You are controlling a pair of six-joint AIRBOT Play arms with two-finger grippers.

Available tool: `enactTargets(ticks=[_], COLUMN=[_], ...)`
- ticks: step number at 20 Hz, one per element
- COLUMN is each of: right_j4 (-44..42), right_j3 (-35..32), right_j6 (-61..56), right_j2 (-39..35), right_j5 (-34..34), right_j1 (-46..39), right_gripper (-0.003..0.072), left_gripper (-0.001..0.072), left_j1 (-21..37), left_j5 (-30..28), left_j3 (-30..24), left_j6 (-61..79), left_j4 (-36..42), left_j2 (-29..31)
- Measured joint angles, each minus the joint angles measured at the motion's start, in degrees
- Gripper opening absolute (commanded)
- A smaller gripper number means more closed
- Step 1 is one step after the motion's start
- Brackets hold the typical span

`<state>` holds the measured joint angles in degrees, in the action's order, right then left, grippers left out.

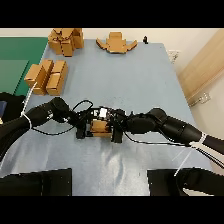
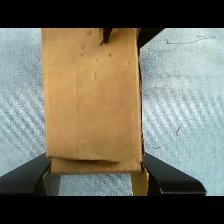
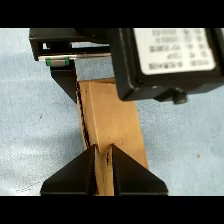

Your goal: Fold the box.

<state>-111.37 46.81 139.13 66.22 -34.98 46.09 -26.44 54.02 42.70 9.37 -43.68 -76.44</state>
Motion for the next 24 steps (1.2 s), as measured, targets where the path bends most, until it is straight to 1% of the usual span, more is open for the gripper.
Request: enactTargets(ticks=[8, 11, 18, 22, 23, 24], right_j4=[0.4, 0.5, 0.6, -0.2, -0.6, -1.1], right_j3=[0.0, 0.1, 0.9, 1.9, 2.0, 2.1], right_j6=[0.0, 0.0, -0.4, -0.6, -0.6, -0.6], right_j2=[1.4, 1.7, 1.9, 1.9, 1.9, 1.9], right_j5=[-0.3, -1.4, -4.2, -4.5, -4.5, -4.5], right_j1=[0.0, 0.0, 0.0, 0.0, 0.0, 0.0], right_gripper=[0.0155, 0.0166, 0.0166, 0.0164, 0.0155, 0.0100], left_gripper=[0.0235, 0.0234, 0.0235, 0.0235, 0.0234, 0.0234], left_j1=[0.0, 0.0, 0.0, 0.0, 0.0, 0.0], left_j5=[0.0, 0.0, 0.2, 0.2, 0.2, 0.2], left_j3=[0.0, 0.0, 0.0, 0.0, 0.0, 0.0], left_j6=[0.0, 0.0, 0.1, 0.0, 0.0, 0.1], left_j4=[0.0, 0.0, 0.0, 0.0, 0.0, 0.0], left_j2=[0.0, 0.0, 0.0, 0.0, 0.0, 0.0])
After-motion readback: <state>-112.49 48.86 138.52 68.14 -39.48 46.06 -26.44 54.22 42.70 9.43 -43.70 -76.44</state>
